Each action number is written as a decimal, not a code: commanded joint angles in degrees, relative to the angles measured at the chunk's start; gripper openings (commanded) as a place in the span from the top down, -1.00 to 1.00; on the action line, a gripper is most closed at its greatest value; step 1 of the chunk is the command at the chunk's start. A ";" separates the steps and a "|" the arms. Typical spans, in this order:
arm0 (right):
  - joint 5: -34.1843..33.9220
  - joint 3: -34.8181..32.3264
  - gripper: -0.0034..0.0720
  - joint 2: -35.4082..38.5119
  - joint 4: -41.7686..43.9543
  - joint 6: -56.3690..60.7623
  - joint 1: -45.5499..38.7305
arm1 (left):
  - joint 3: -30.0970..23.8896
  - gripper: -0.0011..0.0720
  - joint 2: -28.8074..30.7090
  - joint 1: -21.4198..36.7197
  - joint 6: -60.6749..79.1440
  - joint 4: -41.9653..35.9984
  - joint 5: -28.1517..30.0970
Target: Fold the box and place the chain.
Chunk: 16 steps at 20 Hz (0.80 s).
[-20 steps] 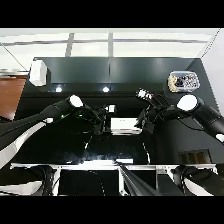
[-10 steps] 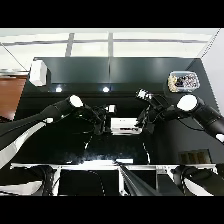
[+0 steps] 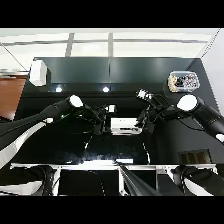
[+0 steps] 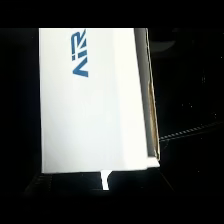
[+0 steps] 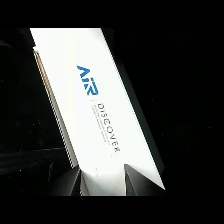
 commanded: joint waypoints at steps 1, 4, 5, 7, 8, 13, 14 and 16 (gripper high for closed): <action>0.74 0.00 0.15 -0.04 -0.04 0.02 0.07 | -0.02 -0.51 -0.04 0.00 0.02 0.02 0.02; 0.79 0.00 0.15 -0.04 -0.04 0.02 0.07 | -0.02 -0.51 -0.04 0.00 0.02 0.02 0.02; 0.79 0.00 0.15 -0.04 -0.04 0.02 0.07 | -0.02 -0.51 -0.04 0.00 0.02 0.02 0.02; 0.79 0.00 0.15 -0.04 -0.04 0.02 0.07 | -0.02 -0.51 -0.04 0.00 0.02 0.00 0.02; 0.90 0.00 0.15 -0.04 -0.04 0.02 0.07 | -0.02 -0.51 -0.04 0.00 0.02 0.00 0.02; 1.25 0.00 0.15 -0.04 -0.07 0.02 0.07 | -0.02 -0.51 -0.04 0.00 0.02 0.00 0.02; 1.31 0.00 0.15 -0.04 -0.07 0.02 0.07 | -0.02 -0.51 -0.04 0.00 0.02 0.02 0.02; 1.31 0.00 0.15 -0.04 -0.07 0.02 0.07 | -0.02 -0.51 -0.04 0.00 0.02 0.02 0.02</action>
